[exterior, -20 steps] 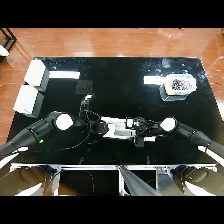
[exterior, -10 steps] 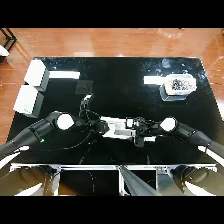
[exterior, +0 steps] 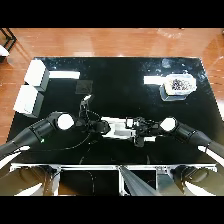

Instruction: Fold the box and place the chain.

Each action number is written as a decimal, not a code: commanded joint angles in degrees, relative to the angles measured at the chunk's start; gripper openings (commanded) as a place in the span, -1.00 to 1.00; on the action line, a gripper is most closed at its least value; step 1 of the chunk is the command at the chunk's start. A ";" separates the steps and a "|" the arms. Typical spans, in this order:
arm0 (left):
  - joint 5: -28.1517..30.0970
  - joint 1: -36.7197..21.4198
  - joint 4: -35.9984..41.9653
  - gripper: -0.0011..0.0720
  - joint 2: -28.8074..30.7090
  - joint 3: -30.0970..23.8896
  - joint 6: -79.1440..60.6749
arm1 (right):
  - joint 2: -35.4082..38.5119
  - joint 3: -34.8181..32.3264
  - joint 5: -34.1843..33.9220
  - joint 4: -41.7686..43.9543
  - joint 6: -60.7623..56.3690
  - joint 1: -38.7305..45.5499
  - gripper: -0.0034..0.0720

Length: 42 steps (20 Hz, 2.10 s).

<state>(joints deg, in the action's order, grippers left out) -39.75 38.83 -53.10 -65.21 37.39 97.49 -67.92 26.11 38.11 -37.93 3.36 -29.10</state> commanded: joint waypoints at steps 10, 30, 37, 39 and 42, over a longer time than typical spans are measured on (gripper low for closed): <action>3.74 0.00 4.72 0.77 0.02 0.02 0.55 | -0.04 0.00 0.04 0.00 0.02 -0.07 -0.13; 6.43 3.21 3.43 0.73 -3.72 -0.11 3.37 | -0.04 0.00 0.02 0.00 0.02 -0.07 -0.13; 6.05 3.13 1.66 0.73 -3.87 -0.09 3.50 | -0.04 0.00 0.02 0.00 0.02 -0.07 -0.13; 6.16 3.13 1.05 0.73 -3.87 -0.09 3.50 | -0.04 0.00 0.02 0.00 0.02 -0.07 -0.13; 6.45 3.13 0.28 0.73 -3.87 -0.09 3.50 | -0.04 0.00 0.02 0.00 0.02 -0.07 -0.13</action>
<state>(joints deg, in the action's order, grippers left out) -33.54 41.95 -51.59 -69.04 37.34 101.10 -67.92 26.11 38.17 -37.95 3.40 -29.10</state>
